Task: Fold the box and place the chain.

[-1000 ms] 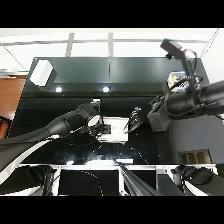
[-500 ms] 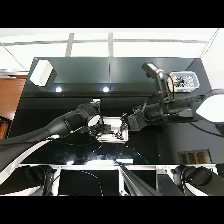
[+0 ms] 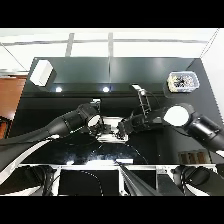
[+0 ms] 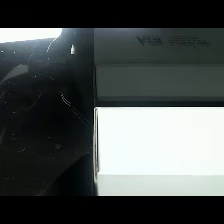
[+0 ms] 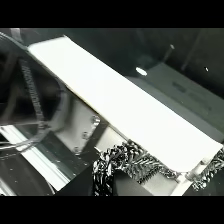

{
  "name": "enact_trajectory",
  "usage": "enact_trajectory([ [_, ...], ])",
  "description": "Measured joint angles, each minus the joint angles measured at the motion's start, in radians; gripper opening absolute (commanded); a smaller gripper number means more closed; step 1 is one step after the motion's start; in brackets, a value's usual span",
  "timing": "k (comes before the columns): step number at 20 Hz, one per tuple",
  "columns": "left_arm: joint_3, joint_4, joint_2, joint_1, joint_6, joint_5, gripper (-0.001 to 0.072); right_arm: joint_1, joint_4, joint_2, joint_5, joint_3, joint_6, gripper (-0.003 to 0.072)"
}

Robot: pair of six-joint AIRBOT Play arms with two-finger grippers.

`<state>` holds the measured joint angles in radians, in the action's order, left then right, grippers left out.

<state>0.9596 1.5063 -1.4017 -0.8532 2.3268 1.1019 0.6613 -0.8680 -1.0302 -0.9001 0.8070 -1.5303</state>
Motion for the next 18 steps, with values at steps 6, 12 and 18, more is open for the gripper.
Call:
enact_trajectory([
  [6,0.000,0.000,0.000,0.000,0.000,0.000,0.0030,-0.074,-0.074,0.053,-0.098,-0.009,0.041,0.0467],
  [12,0.000,0.000,0.000,0.000,0.000,0.000,0.0030,-0.222,-0.414,0.231,-0.066,-0.145,0.084,0.0524],
  [18,0.000,0.000,0.000,0.000,0.000,0.000,0.0031,-0.251,-0.471,0.203,0.282,-0.367,0.348,0.0702],
])
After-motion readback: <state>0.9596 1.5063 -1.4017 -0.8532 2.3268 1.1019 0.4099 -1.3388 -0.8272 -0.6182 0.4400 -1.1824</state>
